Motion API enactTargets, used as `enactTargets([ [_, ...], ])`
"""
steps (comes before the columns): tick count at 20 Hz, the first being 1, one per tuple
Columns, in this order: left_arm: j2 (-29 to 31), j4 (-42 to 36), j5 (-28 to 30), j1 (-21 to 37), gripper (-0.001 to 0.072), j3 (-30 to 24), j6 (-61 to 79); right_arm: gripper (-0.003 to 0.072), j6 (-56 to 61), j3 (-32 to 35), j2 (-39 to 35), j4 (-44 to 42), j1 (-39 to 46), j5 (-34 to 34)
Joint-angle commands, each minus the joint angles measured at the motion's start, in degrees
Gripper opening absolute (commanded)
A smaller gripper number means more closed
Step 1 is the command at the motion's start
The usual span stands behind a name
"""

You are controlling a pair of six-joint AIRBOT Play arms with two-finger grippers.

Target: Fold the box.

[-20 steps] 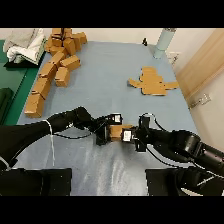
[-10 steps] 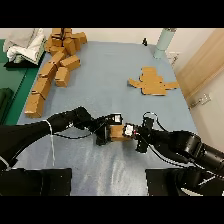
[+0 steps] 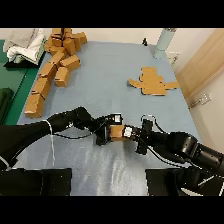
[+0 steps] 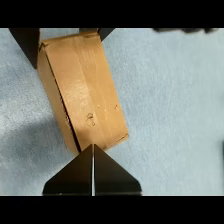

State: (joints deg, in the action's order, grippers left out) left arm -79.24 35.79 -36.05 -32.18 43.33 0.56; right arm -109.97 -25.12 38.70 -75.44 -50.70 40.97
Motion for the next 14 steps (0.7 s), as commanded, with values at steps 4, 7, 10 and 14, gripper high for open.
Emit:
enactTargets([
  [4,0.0,0.0,0.0,0.0,0.0396,0.1,0.0,0.0008,0.0,0.2,2.7,-0.3,0.0,-1.5],
  [7,0.0,0.0,0.0,0.0,0.0396,0.1,0.0,0.0007,0.1,0.2,3.1,-0.5,0.0,-1.5],
  [10,0.0,0.0,0.0,0.0,0.0396,0.1,0.0,0.0007,0.0,0.2,3.1,-1.1,0.0,-1.5],
  [14,0.0,0.0,0.0,0.0,0.0396,0.1,0.0,0.0008,0.0,0.0,1.9,-1.0,0.0,-1.5],
])
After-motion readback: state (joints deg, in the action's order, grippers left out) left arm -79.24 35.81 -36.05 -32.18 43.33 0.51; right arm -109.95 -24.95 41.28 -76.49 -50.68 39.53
